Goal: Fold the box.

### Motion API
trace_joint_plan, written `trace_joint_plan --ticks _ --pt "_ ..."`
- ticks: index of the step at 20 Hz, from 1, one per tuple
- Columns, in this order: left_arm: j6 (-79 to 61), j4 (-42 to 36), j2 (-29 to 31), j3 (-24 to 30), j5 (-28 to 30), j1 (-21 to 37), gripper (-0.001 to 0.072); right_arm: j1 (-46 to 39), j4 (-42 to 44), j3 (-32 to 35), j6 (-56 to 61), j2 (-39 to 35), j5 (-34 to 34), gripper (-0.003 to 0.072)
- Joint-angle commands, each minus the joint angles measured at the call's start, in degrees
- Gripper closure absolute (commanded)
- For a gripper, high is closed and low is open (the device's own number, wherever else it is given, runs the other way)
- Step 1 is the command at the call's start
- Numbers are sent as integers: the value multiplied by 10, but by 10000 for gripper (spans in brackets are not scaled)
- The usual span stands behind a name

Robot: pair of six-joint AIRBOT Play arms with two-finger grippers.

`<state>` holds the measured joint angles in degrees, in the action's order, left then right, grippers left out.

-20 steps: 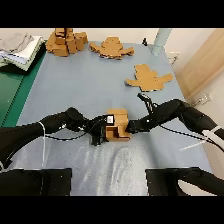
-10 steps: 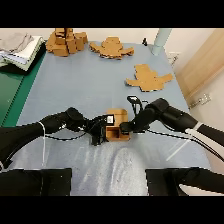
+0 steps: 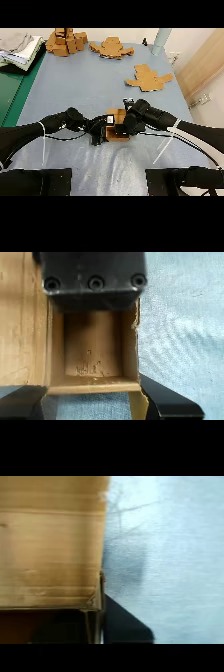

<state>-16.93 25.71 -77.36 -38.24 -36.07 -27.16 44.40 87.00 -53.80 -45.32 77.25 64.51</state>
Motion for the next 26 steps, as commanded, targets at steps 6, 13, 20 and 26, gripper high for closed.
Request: trace_joint_plan --ticks 6,13,20,26 --pt "0 0 0 0 0 0 300 4 -1 -4 13 3 28 263" --pt "0 0 0 0 0 0 300 -2 0 -35 -8 -95 87 226" --pt "0 0 0 0 0 0 300 -257 126 -35 -226 -105 27 610" --pt "0 0 0 0 0 0 300 -427 535 -47 -600 92 47 686"
